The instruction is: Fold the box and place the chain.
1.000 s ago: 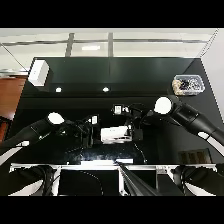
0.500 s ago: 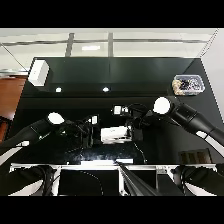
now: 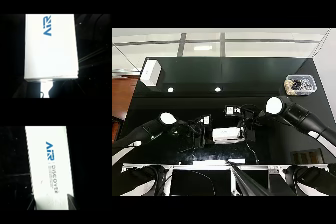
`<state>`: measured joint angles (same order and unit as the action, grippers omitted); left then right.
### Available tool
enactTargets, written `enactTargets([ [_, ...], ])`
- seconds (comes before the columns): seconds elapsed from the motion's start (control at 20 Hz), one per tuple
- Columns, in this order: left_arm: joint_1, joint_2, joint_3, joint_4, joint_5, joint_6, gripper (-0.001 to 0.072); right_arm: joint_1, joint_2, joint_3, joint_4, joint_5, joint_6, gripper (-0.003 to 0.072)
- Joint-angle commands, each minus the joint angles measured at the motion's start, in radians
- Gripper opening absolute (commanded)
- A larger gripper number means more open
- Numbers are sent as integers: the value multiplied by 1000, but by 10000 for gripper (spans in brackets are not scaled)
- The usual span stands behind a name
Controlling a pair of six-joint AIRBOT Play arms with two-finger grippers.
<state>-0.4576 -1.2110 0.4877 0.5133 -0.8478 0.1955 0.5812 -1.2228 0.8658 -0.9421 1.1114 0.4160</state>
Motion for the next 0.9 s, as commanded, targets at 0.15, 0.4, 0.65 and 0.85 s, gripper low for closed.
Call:
enactTargets([
  [0.15, 0, -1, 0, -1, 0, -2, 330, 1, -1, -19, -1, -10, 0, 431],
  [0.4, 0, -1, 0, -1, 0, -2, 331, 0, -1, -23, -24, -12, 5, 430],
  [0.65, 0, -1, 0, -1, 0, -2, 330, 0, 14, -20, -19, 43, 11, 429],
  [0.85, 0, -1, 0, -1, 0, -2, 331, -2, 17, -20, -29, 40, 11, 429],
])
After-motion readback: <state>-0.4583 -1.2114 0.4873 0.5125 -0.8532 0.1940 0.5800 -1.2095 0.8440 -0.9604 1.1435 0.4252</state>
